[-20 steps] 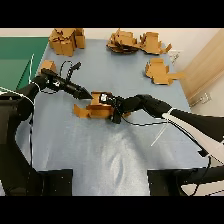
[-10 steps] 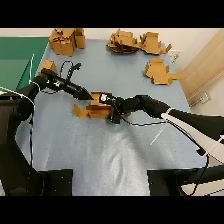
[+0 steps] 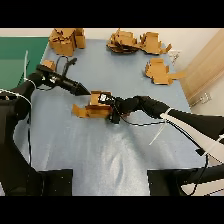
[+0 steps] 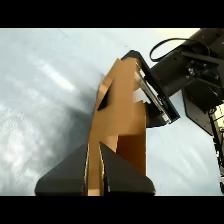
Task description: Fold the box.
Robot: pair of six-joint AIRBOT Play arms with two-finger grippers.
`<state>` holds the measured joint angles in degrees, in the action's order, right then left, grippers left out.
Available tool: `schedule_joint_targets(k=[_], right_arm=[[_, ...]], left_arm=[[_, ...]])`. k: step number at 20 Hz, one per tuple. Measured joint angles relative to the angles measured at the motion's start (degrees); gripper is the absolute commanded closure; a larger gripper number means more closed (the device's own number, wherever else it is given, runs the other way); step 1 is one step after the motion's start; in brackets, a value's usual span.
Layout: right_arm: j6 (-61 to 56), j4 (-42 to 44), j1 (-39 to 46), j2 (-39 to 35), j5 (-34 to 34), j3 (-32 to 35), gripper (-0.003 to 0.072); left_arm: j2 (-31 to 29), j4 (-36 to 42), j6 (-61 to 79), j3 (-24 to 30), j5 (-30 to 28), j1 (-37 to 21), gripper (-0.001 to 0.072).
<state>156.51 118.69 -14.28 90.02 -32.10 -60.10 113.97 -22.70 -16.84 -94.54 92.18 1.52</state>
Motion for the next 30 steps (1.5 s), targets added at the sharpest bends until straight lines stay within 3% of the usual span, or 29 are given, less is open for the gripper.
schedule_joint_targets(k=[5, 9, 14, 18, 22, 27, 30], right_arm=[[0.0, 0.0, 0.02, 0.0, -0.44, -0.02, 0.0244], [0.13, 1.4, 0.5, -0.02, -2.62, -0.09, 0.0238], [-0.02, 3.89, 2.27, 0.0, -6.45, -0.79, 0.0238], [-0.02, 4.55, 2.93, -0.02, -7.37, -1.09, 0.0238], [0.26, 4.81, 3.1, 0.0, -7.65, -1.18, 0.0238], [1.07, 4.37, 3.19, 0.0, -8.11, -1.2, 0.0238], [1.53, 3.8, 3.19, 0.0, -8.39, -1.2, 0.0239]], left_arm=[[-3.26, -8.11, -6.23, -0.74, 3.28, -5.86, 0.0705], [-10.47, -13.27, -7.26, 4.37, 2.14, -7.37, 0.0704], [-22.75, -14.53, -3.37, 16.55, -1.53, -4.09, 0.0701], [-27.54, -14.53, 0.13, 22.34, -5.31, 1.92, 0.07], [-28.83, -12.96, 5.07, 23.96, -11.72, 8.96, 0.0699], [-28.39, -10.36, 9.18, 24.46, -29.09, 16.68, 0.0699], [-25.83, -9.99, 10.25, 24.5, -34.36, 18.95, 0.0699]])
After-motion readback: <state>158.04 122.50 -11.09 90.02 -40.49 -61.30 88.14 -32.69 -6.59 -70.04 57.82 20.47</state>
